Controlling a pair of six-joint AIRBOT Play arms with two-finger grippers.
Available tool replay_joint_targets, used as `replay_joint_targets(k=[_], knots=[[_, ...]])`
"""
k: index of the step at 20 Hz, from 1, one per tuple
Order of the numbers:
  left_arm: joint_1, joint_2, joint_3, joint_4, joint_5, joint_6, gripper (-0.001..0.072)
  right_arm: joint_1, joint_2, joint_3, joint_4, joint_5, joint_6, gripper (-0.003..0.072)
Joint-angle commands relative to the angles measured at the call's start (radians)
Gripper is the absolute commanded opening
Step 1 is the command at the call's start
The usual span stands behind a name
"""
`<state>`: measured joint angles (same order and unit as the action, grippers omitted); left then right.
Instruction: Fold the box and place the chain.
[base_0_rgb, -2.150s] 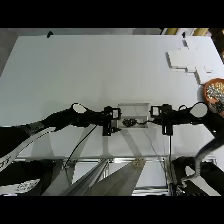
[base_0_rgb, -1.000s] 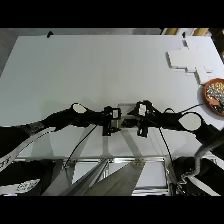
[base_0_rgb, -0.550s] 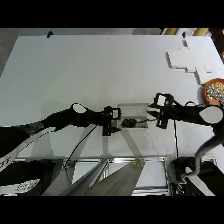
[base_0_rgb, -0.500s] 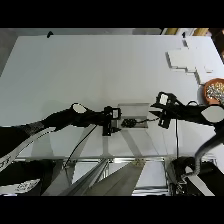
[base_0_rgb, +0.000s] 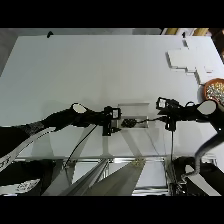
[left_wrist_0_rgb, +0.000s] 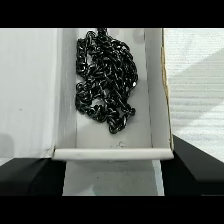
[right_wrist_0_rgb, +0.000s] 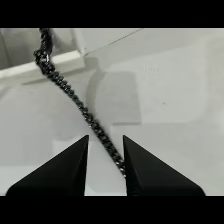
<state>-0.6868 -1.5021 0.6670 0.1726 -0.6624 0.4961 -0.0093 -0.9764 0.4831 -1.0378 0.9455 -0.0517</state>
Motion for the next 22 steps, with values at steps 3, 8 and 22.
replay_joint_targets(k=[3,8,22], knots=[[0.001,0.001,0.000,0.000,0.000,0.000,0.0013,0.072,-0.121,0.000,-0.021,-0.015,-0.123,0.0302],[0.001,0.001,0.000,0.000,0.000,0.000,0.0013,0.116,-0.141,0.000,0.077,-0.097,-0.123,0.0187],[0.001,0.001,0.000,0.000,0.000,0.000,0.0013,0.116,0.209,0.000,0.142,0.112,0.164,0.0018]])
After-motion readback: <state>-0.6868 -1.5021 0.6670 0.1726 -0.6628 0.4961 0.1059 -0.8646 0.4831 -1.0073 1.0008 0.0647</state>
